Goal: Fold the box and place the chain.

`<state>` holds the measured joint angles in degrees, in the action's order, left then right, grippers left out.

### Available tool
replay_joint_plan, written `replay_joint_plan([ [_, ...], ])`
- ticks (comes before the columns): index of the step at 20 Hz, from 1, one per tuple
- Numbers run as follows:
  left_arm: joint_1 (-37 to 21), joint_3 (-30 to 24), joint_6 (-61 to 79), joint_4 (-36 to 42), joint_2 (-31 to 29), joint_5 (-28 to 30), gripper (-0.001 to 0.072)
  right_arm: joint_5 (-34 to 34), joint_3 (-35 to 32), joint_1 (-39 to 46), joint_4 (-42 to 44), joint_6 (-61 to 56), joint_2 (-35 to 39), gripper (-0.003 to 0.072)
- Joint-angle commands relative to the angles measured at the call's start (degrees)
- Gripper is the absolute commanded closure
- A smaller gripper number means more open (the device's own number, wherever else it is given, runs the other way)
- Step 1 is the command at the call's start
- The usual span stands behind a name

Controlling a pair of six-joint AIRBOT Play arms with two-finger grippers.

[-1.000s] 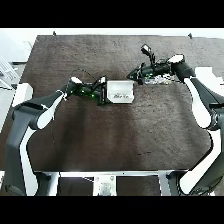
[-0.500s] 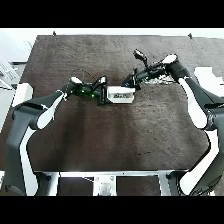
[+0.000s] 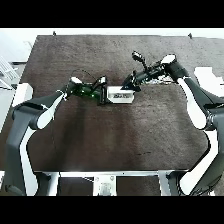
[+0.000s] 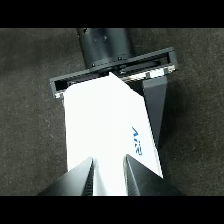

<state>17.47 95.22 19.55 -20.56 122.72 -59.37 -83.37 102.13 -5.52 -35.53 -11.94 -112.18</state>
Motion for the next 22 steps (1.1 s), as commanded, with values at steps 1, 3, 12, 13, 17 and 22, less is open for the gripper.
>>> replay_joint_plan([
  [1, -0.02, 0.04, 0.0, 0.0, -0.04, 0.02, 0.0359, -0.33, 0.02, -0.02, -0.76, -0.04, -0.04, 0.0422],
  [3, -0.02, 0.04, 0.0, 0.0, -0.04, 0.02, 0.0359, 0.66, 0.02, -0.11, -0.81, -0.04, -0.04, 0.0423],
  [12, -0.02, 0.04, 0.0, -0.02, -0.04, 0.24, 0.0359, 1.27, -1.88, -0.37, -1.11, -0.02, -0.33, 0.0423],
  [13, -0.02, 0.04, 0.0, -0.02, -0.04, 0.24, 0.0359, 1.27, -1.88, -0.5, -1.14, -0.02, -0.33, 0.0424],
  [17, -0.02, 0.04, 0.0, -0.02, -0.04, 0.26, 0.0359, 1.31, -1.88, -1.31, -1.2, 0.22, -0.33, 0.0484],
  [22, -0.02, 0.04, 0.0, -0.02, -0.04, 0.24, 0.0359, 3.23, -1.88, -1.31, -3.3, 0.17, -0.33, 0.0486],
])
